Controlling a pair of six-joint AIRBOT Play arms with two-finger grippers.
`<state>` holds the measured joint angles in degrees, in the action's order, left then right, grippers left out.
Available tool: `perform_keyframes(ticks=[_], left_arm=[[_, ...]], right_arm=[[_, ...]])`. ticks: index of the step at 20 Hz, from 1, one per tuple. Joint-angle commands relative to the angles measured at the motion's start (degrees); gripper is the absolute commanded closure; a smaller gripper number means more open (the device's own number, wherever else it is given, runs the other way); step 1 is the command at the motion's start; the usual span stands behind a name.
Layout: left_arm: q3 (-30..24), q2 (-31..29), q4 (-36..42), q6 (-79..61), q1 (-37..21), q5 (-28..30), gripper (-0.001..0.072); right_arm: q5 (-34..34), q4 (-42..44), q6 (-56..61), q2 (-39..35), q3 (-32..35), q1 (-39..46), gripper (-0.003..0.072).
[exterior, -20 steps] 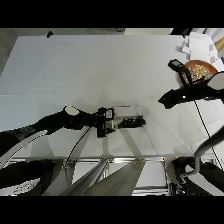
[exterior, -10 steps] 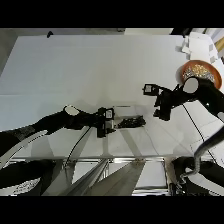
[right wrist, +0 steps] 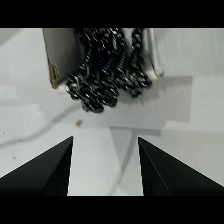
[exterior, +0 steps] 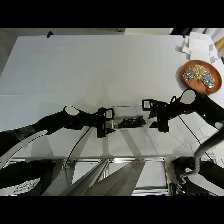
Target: Fold the box and place the chain.
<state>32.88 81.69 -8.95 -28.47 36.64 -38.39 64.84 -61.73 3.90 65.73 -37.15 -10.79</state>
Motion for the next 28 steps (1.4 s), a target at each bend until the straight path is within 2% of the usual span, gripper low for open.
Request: perform_keyframes(ticks=[1,6,10,13,16,18,24,28], left_arm=[[0.04,0.0,-0.04,-0.02,0.0,0.0,0.0397],[0.04,0.0,-0.02,-0.02,0.0,0.0,0.0397],[0.04,0.0,-0.02,-0.02,0.0,0.0,0.0397],[0.04,0.0,-0.02,-0.02,0.0,0.0,0.0397],[0.04,0.0,-0.02,-0.02,0.0,0.0,0.0397],[0.04,0.0,-0.02,-0.02,0.0,0.0,0.0397],[0.04,0.0,-0.02,-0.02,0.0,0.0,0.0397],[0.04,0.0,-0.02,-0.02,0.0,0.0,0.0397]], right_arm=[[-0.28,5.2,-2.97,-0.57,1.05,-0.04,0.0275],[-3.02,9.11,-4.26,-0.55,1.09,-0.04,0.0278],[-3.13,10.99,-5.95,-0.52,1.09,-0.04,0.0333],[-2.67,9.92,-5.95,-0.48,1.09,-0.04,0.0417],[-1.2,8.96,-6.05,-0.48,1.09,-0.04,0.0544],[0.17,8.7,-6.97,-0.48,1.09,-0.04,0.0669],[1.29,1.05,-3.65,-1.05,1.09,-0.04,0.0673],[-0.37,1.6,2.16,-5.88,1.09,-0.04,0.0673]])
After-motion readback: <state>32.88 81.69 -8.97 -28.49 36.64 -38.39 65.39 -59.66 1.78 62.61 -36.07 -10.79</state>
